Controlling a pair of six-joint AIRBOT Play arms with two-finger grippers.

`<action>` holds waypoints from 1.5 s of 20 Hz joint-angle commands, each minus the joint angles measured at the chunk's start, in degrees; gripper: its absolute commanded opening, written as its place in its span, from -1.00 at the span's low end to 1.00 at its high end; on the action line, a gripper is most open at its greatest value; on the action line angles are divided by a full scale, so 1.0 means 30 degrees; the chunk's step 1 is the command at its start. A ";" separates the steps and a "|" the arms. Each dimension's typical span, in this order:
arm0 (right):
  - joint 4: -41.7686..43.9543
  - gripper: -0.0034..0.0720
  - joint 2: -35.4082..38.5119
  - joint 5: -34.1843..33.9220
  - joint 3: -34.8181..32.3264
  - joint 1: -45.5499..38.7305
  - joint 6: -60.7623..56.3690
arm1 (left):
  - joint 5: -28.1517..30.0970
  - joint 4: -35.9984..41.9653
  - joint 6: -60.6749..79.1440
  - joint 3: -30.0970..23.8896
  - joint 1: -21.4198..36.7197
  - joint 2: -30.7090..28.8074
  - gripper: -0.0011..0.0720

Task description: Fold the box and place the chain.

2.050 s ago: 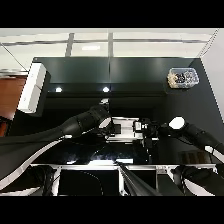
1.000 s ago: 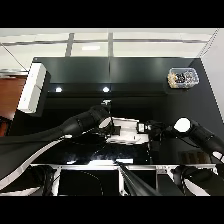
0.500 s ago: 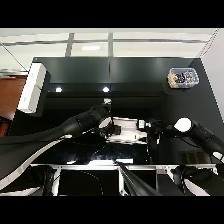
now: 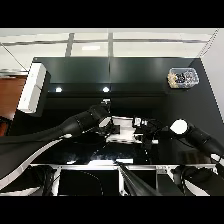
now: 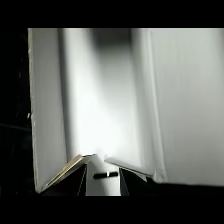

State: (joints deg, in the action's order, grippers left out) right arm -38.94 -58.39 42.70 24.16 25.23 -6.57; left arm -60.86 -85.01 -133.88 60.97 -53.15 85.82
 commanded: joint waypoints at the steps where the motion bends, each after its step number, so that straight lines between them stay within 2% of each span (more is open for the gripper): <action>1: 0.1341 -0.29 -0.0175 -0.1100 0.0000 0.0648 -0.0401 | 0.0073 0.0007 -0.0007 0.0022 0.0015 -0.0007 -0.89; 7: 0.1457 -0.30 -0.0415 -0.1056 -0.0007 0.0699 -0.0481 | 0.0095 0.0007 -0.0007 0.0022 0.0015 -0.0007 -0.89; 8: 0.1464 -0.13 -0.0415 -0.1042 -0.0007 0.0699 -0.0568 | 0.0102 0.0007 -0.0007 0.0022 0.0015 -0.0007 -0.89; 9: 0.1464 0.28 -0.0415 -0.1129 -0.0007 0.0699 -0.0933 | 0.0102 0.0015 -0.0007 0.0022 0.0015 -0.0007 -0.89; 10: 0.1399 0.05 -0.0415 -0.1129 0.0000 0.0699 -0.1042 | 0.0095 0.0015 -0.0007 0.0022 0.0015 -0.0007 -0.89; 11: 0.1107 -0.48 -0.0415 -0.1122 0.0000 0.0699 -0.1260 | 0.0095 0.0007 -0.0007 0.0022 0.0015 -0.0007 -0.89; 12: 0.1035 -0.05 -0.0415 -0.1209 -0.0007 0.0699 -0.1435 | 0.0095 0.0015 -0.0007 0.0022 0.0015 -0.0007 -0.89; 13: 0.0976 0.21 -0.0415 -0.1406 0.0000 0.0699 -0.1727 | 0.0087 0.0015 -0.0007 0.0022 0.0015 -0.0007 -0.89; 14: 0.0750 -0.59 -0.0386 -0.1421 0.0000 0.0692 -0.1756 | 0.0087 0.0007 -0.0007 0.0022 0.0015 -0.0007 -0.89; 15: 0.0590 -0.78 -0.0342 -0.1362 0.0015 0.0583 -0.2011 | 0.0087 0.0007 -0.0007 0.0022 0.0015 -0.0007 -0.89; 16: 0.0517 -0.87 -0.0182 -0.1100 0.0036 0.0335 -0.2783 | 0.0080 0.0015 -0.0007 0.0022 0.0015 -0.0007 -0.89; 17: 0.0153 -0.86 0.0204 -0.0080 0.0240 -0.0138 -0.4124 | 0.0095 0.0015 -0.0007 0.0022 0.0015 -0.0007 -0.89; 19: -0.1792 -0.86 0.1399 0.3759 0.1042 -0.1865 -0.8437 | 0.0087 -0.0007 0.0000 0.0022 0.0015 -0.0007 -0.89; 21: -0.3745 -0.87 0.2739 0.7584 0.1537 -0.4605 -1.2458 | 0.0168 -0.0022 0.0000 0.0022 0.0015 -0.0007 -0.89; 22: -0.4925 -0.86 0.3228 0.8480 0.1537 -0.6455 -1.4979 | 0.0189 -0.0022 0.0000 0.0022 0.0015 -0.0007 -0.89; 24: -0.6564 -0.86 0.3315 0.8240 0.1406 -1.0644 -2.0006 | 0.0175 -0.0007 0.0000 0.0022 0.0015 -0.0007 -0.89; 27: -0.5020 -0.87 0.3060 0.7453 0.0488 -1.5686 -2.2301 | 0.0168 -0.0007 0.0000 0.0022 0.0015 -0.0007 -0.89; 30: -0.4124 -0.87 0.1566 0.8823 -0.0605 -1.6604 -2.2753 | 0.0182 -0.0007 -0.0007 0.0022 0.0015 -0.0007 -0.89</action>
State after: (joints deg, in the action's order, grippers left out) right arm -53.01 -51.05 65.36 24.82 -18.41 -68.10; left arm -60.40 -85.01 -133.88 60.97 -53.15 85.82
